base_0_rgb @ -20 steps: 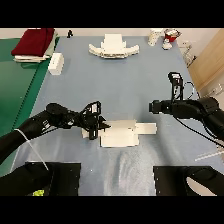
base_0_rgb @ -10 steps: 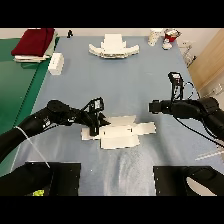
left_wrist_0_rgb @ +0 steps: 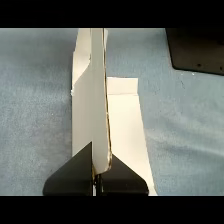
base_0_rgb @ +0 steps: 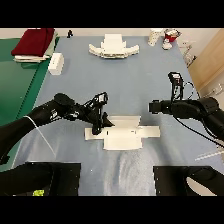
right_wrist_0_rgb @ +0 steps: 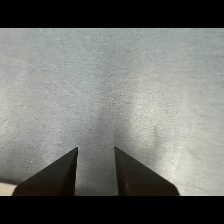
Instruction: Fold the box.
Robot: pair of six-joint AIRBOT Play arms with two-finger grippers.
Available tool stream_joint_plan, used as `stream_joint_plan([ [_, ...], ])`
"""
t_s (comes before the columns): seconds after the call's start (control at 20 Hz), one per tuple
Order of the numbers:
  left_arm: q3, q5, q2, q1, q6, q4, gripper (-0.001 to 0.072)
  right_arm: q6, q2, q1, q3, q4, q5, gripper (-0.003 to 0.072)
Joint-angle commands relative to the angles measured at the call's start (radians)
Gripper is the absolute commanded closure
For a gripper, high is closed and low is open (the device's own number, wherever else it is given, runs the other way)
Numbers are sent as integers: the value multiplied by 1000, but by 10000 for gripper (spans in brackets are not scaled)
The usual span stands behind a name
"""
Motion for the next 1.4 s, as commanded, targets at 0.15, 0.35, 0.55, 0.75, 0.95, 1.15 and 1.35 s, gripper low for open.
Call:
stream_joint_plan([
  [0.15,7,-13,-13,49,13,-38,697,0,1,0,1,6,0,319],
  [0.35,6,-13,-16,66,13,-37,696,0,1,0,1,6,0,319],
  [0.55,6,-31,-50,66,13,-31,696,0,1,0,1,6,0,319],
  [0.75,6,-31,-79,66,13,-27,696,0,1,0,1,6,0,321],
  [0.95,6,-31,-81,66,-26,31,696,0,1,0,1,6,0,321],
  [1.15,6,-31,-69,66,-38,7,697,0,1,0,1,6,0,321],
  [1.35,3,5,40,66,29,5,701,0,1,0,1,6,0,321],
])
